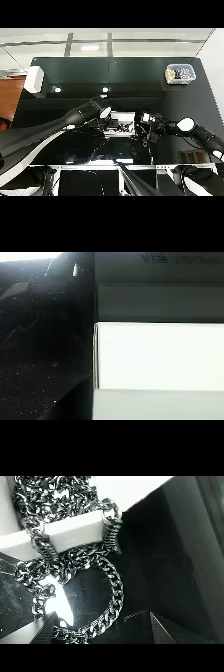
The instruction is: Fold the box and place the chain.
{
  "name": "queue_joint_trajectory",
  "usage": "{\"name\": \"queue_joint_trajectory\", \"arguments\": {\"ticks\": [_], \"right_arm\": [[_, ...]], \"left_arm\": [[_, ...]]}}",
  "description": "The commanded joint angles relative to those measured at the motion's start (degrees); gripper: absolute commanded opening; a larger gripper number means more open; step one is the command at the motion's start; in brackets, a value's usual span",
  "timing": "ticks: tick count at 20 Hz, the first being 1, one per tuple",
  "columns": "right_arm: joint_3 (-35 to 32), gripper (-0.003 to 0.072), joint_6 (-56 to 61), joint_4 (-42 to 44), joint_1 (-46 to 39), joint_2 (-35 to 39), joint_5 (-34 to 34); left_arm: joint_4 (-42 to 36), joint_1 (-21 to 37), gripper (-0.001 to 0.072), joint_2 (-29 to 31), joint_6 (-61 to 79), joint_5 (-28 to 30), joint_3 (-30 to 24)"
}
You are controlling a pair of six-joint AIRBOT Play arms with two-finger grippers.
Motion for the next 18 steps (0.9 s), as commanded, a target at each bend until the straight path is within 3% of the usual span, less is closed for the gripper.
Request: {"name": "queue_joint_trajectory", "arguments": {"ticks": [1, 4, 5, 6, 8, 9, 13, 18], "right_arm": [[0.0, 0.0711, 2.8, -0.6, 0.0, 0.0, -0.5], [0.0, 0.071, 4.0, -0.6, 0.0, 0.0, -0.5], [0.0, 0.0648, 4.1, -0.6, 0.0, 0.0, -0.5], [0.0, 0.0498, 4.2, -0.6, 0.0, 0.0, -0.5], [0.0, 0.0284, 4.2, -0.6, 0.0, 0.0, -0.9], [0.0, 0.0053, 4.2, -0.6, 0.0, 0.0, -0.9], [0.9, 0.0023, 7.4, -0.6, 0.0, 0.9, -0.9], [5.4, 0.0023, 24.2, -1.3, 0.0, 7.9, 0.1]], "left_arm": [[0.0, 0.0, 0.0031, 0.0, 0.0, 0.0, 0.0], [0.0, 0.0, 0.003, 0.0, 0.0, 0.0, 0.0], [0.0, 0.0, 0.003, 0.0, 0.0, 0.0, 0.0], [0.0, 0.0, 0.003, 0.0, 0.0, 0.0, 0.0], [0.0, 0.0, 0.0031, 0.0, 0.0, 0.0, 0.0], [0.0, 0.0, 0.003, 0.0, 0.0, 0.0, 0.0], [0.0, 0.0, 0.003, 0.0, 0.0, 0.0, 0.0], [0.0, 0.0, 0.003, 0.0, 0.0, 0.0, 0.0]]}}
